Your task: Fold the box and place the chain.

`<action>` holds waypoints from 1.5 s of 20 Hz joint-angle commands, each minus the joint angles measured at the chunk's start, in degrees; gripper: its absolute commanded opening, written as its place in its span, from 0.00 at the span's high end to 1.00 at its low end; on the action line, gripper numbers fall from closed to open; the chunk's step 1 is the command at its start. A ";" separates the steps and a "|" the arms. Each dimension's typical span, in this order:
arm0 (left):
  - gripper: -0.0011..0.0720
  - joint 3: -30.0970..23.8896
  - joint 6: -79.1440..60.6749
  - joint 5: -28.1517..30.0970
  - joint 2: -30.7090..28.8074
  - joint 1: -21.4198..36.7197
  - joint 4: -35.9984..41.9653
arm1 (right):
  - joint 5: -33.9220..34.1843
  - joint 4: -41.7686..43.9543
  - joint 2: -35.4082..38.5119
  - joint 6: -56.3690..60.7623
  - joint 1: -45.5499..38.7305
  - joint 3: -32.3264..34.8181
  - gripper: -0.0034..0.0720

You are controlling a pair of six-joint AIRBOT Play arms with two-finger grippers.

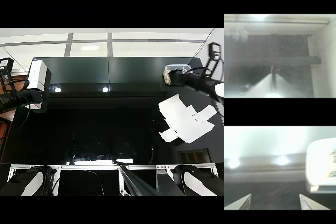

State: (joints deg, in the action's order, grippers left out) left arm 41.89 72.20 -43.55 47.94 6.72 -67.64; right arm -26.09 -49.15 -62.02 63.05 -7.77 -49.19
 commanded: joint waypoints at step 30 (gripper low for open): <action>0.02 -0.04 0.57 -0.20 4.48 -3.23 3.61 | -67.80 -24.37 -43.50 -15.65 -34.32 -44.70 0.52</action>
State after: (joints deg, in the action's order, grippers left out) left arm 41.87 72.82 -43.79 52.31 3.51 -64.03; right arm -93.43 -71.26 -105.58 47.55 -42.52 -93.97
